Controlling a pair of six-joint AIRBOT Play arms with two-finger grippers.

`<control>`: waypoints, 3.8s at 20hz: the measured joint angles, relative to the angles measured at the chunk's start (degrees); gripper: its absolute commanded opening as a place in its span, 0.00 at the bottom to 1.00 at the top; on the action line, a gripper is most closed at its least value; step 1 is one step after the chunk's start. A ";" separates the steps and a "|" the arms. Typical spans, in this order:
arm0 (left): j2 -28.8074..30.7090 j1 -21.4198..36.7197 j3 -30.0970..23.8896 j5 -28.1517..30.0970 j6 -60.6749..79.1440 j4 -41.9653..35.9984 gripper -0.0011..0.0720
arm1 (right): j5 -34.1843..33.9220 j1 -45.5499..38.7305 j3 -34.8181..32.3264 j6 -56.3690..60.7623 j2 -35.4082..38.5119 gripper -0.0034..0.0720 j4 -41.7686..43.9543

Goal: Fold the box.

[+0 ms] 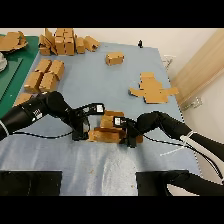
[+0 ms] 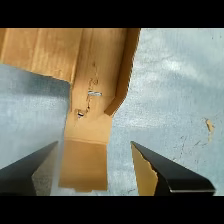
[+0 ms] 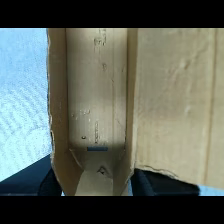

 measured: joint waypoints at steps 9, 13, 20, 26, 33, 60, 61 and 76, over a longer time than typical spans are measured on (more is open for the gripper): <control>-5.81 -1.73 0.07 4.22 2.67 0.02 0.97 | 0.00 0.00 0.00 0.00 0.00 0.79 0.00; -7.23 -3.74 0.07 5.75 2.95 -1.14 0.97 | 0.00 0.00 0.00 0.00 0.00 0.79 0.00; -8.63 -5.51 0.20 7.63 2.56 -1.25 0.44 | 0.00 0.00 0.00 -0.02 0.00 0.79 -0.02; -8.76 -5.75 0.42 7.85 2.36 -0.28 0.40 | 0.00 0.00 0.00 0.02 0.00 0.79 -0.02; -8.76 -7.80 0.59 10.21 2.49 0.22 0.12 | -0.04 -0.02 0.00 -0.04 0.00 0.79 -0.09; -7.82 -9.84 0.59 13.84 1.77 -1.81 0.03 | -0.02 0.00 0.00 -0.02 0.00 0.79 -0.02; -7.82 -9.84 0.59 13.81 1.70 -2.03 0.03 | -0.02 0.00 0.00 -0.02 0.00 0.79 0.00; -7.98 -9.88 0.59 13.57 1.49 -4.33 0.72 | -0.04 0.00 0.00 -0.02 0.00 0.79 0.00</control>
